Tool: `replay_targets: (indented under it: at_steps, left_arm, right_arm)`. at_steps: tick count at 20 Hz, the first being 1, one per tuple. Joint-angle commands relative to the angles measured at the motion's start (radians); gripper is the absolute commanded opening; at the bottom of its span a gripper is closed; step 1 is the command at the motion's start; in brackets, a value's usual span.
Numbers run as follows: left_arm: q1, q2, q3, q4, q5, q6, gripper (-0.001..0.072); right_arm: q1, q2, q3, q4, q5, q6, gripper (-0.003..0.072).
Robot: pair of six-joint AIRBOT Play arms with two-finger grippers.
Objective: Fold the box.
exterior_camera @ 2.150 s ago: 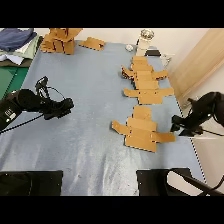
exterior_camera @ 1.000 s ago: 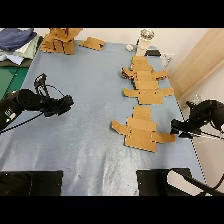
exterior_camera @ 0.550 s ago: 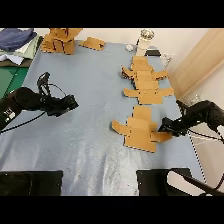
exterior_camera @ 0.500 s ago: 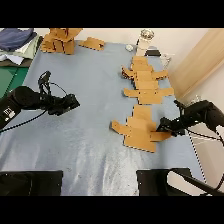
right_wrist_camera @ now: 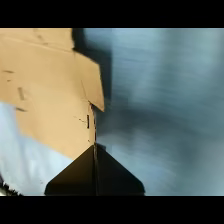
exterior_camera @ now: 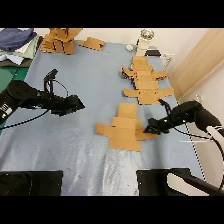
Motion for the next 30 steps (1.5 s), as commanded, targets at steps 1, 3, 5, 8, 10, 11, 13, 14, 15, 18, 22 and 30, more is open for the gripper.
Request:
replay_targets:
  at_steps: [1,3,5,8,10,11,13,14,15,18,22,30]
  left_arm:
    - [0.085,-0.002,0.002,-0.098,-0.155,0.125,0.0520]
    - [0.172,-0.013,0.002,-0.147,-0.293,0.243,0.0519]
    - [0.214,-0.022,-0.009,-0.140,-0.383,0.278,0.0519]
    - [0.200,-0.022,-0.036,-0.120,-0.311,0.353,0.0519]
    - [0.182,-0.022,-0.052,-0.108,-0.278,0.371,0.0519]
    - [0.166,-0.023,-0.063,-0.080,-0.271,0.379,0.0519]
    - [0.136,-0.032,-0.088,-0.003,-0.262,0.378,0.0520]
    - [0.137,-0.039,-0.094,0.022,-0.262,0.376,0.0520]
    - [0.148,-0.042,-0.096,0.043,-0.264,0.372,0.0520]
    - [0.219,-0.040,-0.091,0.052,-0.310,0.372,0.0519]
    - [0.278,-0.031,-0.094,0.051,-0.367,0.377,0.0519]
    - [0.206,-0.269,-0.147,-0.307,-0.351,0.724,0.0516]
  right_arm:
    - [0.187,-0.001,-0.002,0.237,0.043,-0.188,0.0005]
    - [0.344,-0.001,-0.006,0.241,0.127,-0.244,0.0004]
    - [0.488,0.002,-0.023,0.241,0.201,-0.261,0.0004]
    - [0.640,0.027,-0.048,0.240,0.315,-0.260,0.0004]
    - [0.696,0.039,-0.051,0.240,0.361,-0.245,0.0004]
    - [0.715,0.042,-0.052,0.239,0.373,-0.243,0.0004]
    - [0.739,0.042,-0.052,0.233,0.381,-0.227,0.0004]
    - [0.741,0.042,-0.052,0.232,0.380,-0.218,0.0004]
    - [0.740,0.043,-0.052,0.232,0.377,-0.217,0.0004]
    - [0.740,0.043,-0.052,0.220,0.377,-0.204,0.0003]
    - [0.740,0.042,-0.052,0.210,0.385,-0.201,0.0004]
    - [0.740,0.042,-0.052,0.203,0.407,-0.192,0.0004]
